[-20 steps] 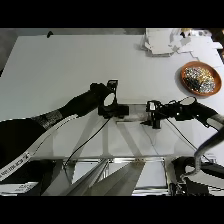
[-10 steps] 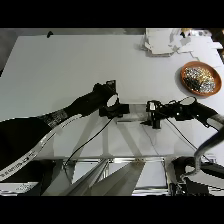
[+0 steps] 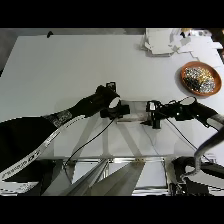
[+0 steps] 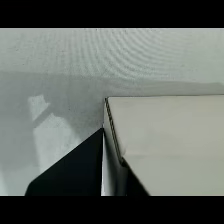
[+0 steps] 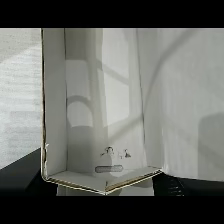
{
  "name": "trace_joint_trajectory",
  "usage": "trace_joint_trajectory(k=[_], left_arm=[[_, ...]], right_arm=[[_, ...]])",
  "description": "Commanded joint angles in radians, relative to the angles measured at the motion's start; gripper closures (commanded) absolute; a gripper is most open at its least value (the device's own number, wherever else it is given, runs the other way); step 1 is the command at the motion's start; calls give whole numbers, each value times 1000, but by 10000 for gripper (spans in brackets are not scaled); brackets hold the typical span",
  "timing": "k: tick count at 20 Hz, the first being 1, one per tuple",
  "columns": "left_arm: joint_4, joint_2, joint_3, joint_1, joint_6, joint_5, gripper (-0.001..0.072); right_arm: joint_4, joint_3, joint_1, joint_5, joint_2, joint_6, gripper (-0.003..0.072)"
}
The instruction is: Fold the box and place the chain.
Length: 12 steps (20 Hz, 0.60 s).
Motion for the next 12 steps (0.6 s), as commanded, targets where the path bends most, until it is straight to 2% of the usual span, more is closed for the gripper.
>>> trace_joint_trajectory(k=[1,2,6,7,9,12], left_arm=[[-1,-3,1,-3,-6,-19,666],[-1,-3,1,-4,-9,-20,708],[-1,-2,1,-7,-8,-25,706],[-2,0,1,-7,-7,-27,651],[-1,2,9,-6,3,-49,425],[-1,2,36,2,77,-124,416]], right_arm=[[0,1,-1,0,0,0,178],[0,1,-1,0,0,0,178],[0,1,-1,0,0,0,178],[0,1,-1,0,0,0,178],[0,1,-1,0,0,0,178],[0,1,-1,0,0,0,178]])
